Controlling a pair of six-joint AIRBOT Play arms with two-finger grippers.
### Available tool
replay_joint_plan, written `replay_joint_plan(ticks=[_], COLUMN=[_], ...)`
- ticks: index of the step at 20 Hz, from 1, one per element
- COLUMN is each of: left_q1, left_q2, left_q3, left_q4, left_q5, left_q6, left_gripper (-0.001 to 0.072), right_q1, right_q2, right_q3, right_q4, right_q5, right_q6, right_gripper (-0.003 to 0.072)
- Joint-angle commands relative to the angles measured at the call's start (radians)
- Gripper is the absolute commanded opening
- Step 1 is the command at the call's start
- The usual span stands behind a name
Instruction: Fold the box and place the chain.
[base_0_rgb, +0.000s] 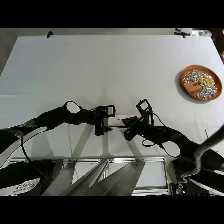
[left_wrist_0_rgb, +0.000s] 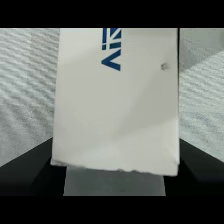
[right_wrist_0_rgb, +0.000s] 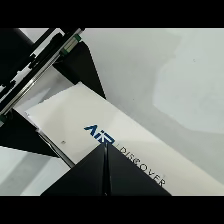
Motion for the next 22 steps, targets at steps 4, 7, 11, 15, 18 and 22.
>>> replay_joint_plan(ticks=[4, 7, 11, 15, 18, 22], left_q1=[0.0, 0.0, 0.0, 0.0, 0.0, 0.0], left_q2=[0.0, 0.0, 0.0, 0.0, 0.0, 0.0], left_q3=[0.0, 0.0, 0.0, 0.0, 0.0, 0.0], left_q4=[-0.002, -0.002, -0.002, -0.002, -0.002, -0.002], left_q5=[0.0, 0.0, -0.001, -0.001, 0.0, 0.0], left_q6=[-0.004, -0.004, -0.004, -0.004, -0.004, -0.004], left_gripper=[0.0372, 0.0372, 0.0372, 0.0372, 0.0372, 0.0372], right_q1=[0.115, 0.177, 0.182, 0.181, 0.182, 0.182], right_q2=[-0.021, -0.021, -0.022, -0.047, -0.074, -0.071], right_q3=[-0.051, -0.092, -0.127, -0.135, -0.135, -0.134], right_q4=[0.168, 0.22, 0.22, 0.22, 0.22, 0.22], right_q5=[-0.038, -0.106, -0.107, -0.106, -0.106, -0.137], right_q6=[0.016, 0.067, 0.108, 0.131, 0.132, 0.132], right_gripper=[0.0009, 0.0009, 0.0009, 0.0009, 0.0009, 0.0009])
